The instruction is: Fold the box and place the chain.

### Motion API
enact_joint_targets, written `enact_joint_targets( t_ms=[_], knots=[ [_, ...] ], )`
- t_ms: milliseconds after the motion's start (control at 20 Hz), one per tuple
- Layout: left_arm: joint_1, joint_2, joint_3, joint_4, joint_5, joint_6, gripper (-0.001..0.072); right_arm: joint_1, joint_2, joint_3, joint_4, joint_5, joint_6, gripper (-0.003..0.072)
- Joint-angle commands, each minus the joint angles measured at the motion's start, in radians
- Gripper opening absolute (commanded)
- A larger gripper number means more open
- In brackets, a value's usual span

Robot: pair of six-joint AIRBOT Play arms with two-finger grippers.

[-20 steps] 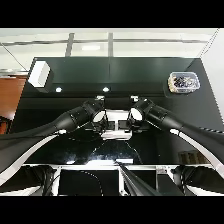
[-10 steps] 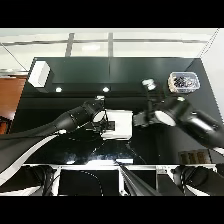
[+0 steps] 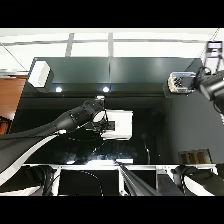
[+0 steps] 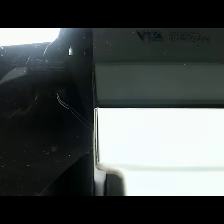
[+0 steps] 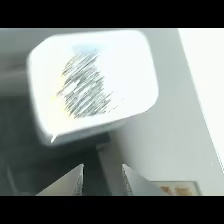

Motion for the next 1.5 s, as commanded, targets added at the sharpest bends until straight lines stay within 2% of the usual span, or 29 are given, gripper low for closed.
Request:
enact_joint_targets(
  t_ms=[0, 100, 150, 200, 250, 350, 400, 650, 700, 900, 950, 1050, 1200, 1300, 1450],
  knots=[
    [0.000, 0.000, 0.000, 0.000, 0.001, 0.000, 0.0028, -0.232, -0.167, 0.085, 0.176, -0.142, 0.035, 0.0302],
    [0.000, 0.000, 0.000, 0.000, -0.001, 0.000, 0.0028, -0.310, -0.295, 0.203, 0.432, -0.129, -0.116, 0.0302],
    [0.000, 0.000, 0.000, 0.000, -0.001, 0.000, 0.0028, -0.335, -0.365, 0.278, 0.566, -0.105, -0.224, 0.0348],
    [0.000, 0.000, 0.000, 0.000, -0.002, 0.000, 0.0028, -0.344, -0.433, 0.352, 0.660, -0.060, -0.320, 0.0597],
    [0.000, 0.000, 0.000, 0.000, -0.002, 0.000, 0.0028, -0.345, -0.505, 0.435, 0.713, 0.014, -0.431, 0.0674],
    [0.000, 0.000, 0.000, 0.000, -0.001, 0.000, 0.0028, -0.341, -0.617, 0.562, 0.711, 0.132, -0.517, 0.0674],
    [0.000, 0.000, 0.000, 0.004, -0.002, 0.000, 0.0028, -0.341, -0.657, 0.600, 0.704, 0.150, -0.527, 0.0673],
    [0.000, 0.000, 0.000, 0.004, -0.002, 0.000, 0.0028, -0.338, -0.735, 0.632, 0.707, 0.129, -0.550, 0.0670],
    [0.000, 0.000, 0.000, 0.004, -0.002, 0.000, 0.0027, -0.336, -0.744, 0.632, 0.716, 0.130, -0.563, 0.0629],
    [0.000, 0.000, 0.000, 0.004, -0.001, 0.000, 0.0028, -0.331, -0.762, 0.632, 0.718, 0.129, -0.568, 0.0607],
    [0.000, 0.000, 0.000, 0.004, -0.002, 0.000, 0.0028, -0.331, -0.763, 0.632, 0.718, 0.129, -0.568, 0.0497],
    [0.000, 0.000, 0.000, 0.004, -0.002, 0.000, 0.0028, -0.331, -0.763, 0.633, 0.718, 0.129, -0.568, 0.0473],
    [0.000, 0.000, 0.000, 0.003, -0.002, 0.000, 0.0028, -0.331, -0.763, 0.643, 0.718, 0.183, -0.568, 0.0006],
    [0.000, 0.000, 0.000, 0.004, -0.002, 0.000, 0.0027, -0.330, -0.745, 0.679, 0.716, 0.246, -0.568, 0.0011],
    [0.000, 0.000, 0.000, 0.003, -0.002, 0.000, 0.0028, -0.332, -0.640, 0.700, 0.701, 0.285, -0.582, 0.0010]
  ],
)
